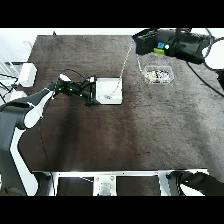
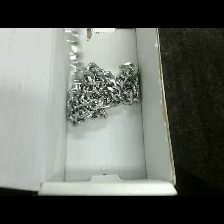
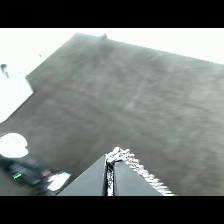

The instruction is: Fold the box and place the chain.

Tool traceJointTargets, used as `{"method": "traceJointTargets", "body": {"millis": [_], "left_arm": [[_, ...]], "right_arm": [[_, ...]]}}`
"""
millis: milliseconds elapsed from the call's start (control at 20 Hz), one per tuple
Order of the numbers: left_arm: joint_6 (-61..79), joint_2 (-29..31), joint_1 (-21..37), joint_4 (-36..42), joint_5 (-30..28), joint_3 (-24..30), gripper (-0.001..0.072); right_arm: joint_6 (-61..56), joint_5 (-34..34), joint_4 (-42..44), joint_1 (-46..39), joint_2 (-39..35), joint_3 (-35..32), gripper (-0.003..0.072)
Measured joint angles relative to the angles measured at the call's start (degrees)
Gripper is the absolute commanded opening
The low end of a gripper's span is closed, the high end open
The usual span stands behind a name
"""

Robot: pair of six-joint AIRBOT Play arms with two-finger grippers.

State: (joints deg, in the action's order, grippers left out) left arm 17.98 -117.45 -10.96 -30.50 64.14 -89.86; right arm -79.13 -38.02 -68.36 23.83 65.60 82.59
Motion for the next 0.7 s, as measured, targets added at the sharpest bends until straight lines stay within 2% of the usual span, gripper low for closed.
{"method": "traceJointTargets", "body": {"millis": [350, 700], "left_arm": [[0.0, 0.0, 0.0, 0.0, 0.0, 0.0, 0.0525], [0.0, 0.0, 0.0, 0.0, 0.0, 0.0, 0.0525]], "right_arm": [[-8.9, 3.7, -4.6, 7.5, -0.1, -6.1, 0.0011], [-14.9, 9.1, -5.6, 11.7, 5.1, -10.3, 0.001]]}}
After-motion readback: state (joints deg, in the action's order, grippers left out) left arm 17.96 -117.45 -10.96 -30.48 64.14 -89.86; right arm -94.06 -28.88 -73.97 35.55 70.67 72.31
